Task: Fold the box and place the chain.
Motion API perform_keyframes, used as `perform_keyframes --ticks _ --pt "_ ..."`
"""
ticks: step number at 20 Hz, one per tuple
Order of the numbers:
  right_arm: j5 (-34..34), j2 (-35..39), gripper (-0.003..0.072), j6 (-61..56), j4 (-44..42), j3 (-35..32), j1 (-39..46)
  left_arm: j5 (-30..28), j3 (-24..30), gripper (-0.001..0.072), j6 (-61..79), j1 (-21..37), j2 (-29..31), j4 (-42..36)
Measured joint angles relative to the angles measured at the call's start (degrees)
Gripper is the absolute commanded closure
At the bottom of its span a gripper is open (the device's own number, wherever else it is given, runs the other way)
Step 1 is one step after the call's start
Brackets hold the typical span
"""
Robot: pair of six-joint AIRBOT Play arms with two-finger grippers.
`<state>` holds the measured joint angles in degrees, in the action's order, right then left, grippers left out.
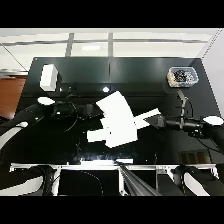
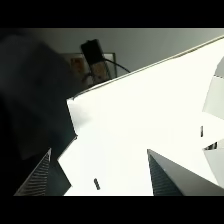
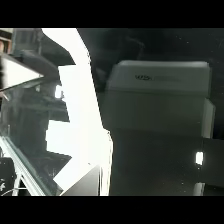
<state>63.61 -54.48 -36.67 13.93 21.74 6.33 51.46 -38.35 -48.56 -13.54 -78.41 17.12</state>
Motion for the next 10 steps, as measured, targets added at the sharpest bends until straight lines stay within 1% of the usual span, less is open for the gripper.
perform_keyframes --ticks 5,10 --pt "0.2 0.0 0.0639 0.0 0.0 0.0 0.0 -0.4 -2.3 0.0003 3.6 -1.9 -6.0 -3.1" --pt "0.2 0.0 0.0639 0.0 0.0 0.0 0.0 0.0 -3.1 0.0006 7.5 -2.4 -8.1 -4.0"
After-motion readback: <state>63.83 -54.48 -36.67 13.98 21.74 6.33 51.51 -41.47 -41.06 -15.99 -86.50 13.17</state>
